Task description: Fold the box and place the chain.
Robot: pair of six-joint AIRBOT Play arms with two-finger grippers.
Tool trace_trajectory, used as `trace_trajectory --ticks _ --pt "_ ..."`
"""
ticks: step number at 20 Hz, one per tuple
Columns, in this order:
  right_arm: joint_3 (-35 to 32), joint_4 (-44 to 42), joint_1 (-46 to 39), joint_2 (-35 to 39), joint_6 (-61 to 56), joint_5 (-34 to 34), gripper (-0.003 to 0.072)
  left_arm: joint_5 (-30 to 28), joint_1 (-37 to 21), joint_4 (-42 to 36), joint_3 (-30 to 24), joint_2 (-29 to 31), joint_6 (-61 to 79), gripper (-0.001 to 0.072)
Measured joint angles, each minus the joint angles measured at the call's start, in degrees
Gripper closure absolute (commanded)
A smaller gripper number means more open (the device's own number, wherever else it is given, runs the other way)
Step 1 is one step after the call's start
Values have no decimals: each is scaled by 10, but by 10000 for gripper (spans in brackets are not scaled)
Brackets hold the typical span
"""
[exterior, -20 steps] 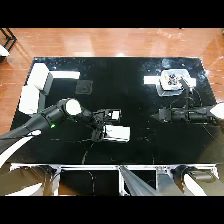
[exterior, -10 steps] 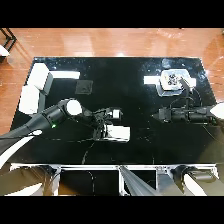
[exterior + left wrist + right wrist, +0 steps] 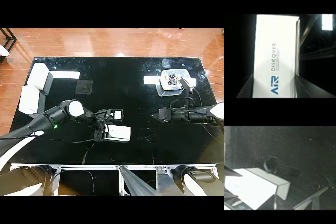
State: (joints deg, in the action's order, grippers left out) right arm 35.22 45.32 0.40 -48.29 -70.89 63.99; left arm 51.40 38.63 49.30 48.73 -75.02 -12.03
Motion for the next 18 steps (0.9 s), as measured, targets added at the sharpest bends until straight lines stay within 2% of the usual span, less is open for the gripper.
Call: trace_trajectory --ticks 8,9,14,15,16,17,18 --pt "0 0 0 0 0 -1 667 -8 12 -1 0 0 -5 78" --pt "0 0 0 0 0 -1 667 -13 17 2 0 0 -14 98" --pt "0 0 0 0 0 -1 667 -24 35 49 0 0 -87 113" --pt "0 0 0 0 0 -2 667 -25 37 58 0 0 -103 166" --pt "0 0 0 0 0 -2 667 -26 38 65 0 0 -115 312" --pt "0 0 0 0 0 -2 668 -28 39 71 0 1 -128 351" --pt "0 0 0 0 0 -2 667 -27 39 75 0 3 -138 351"
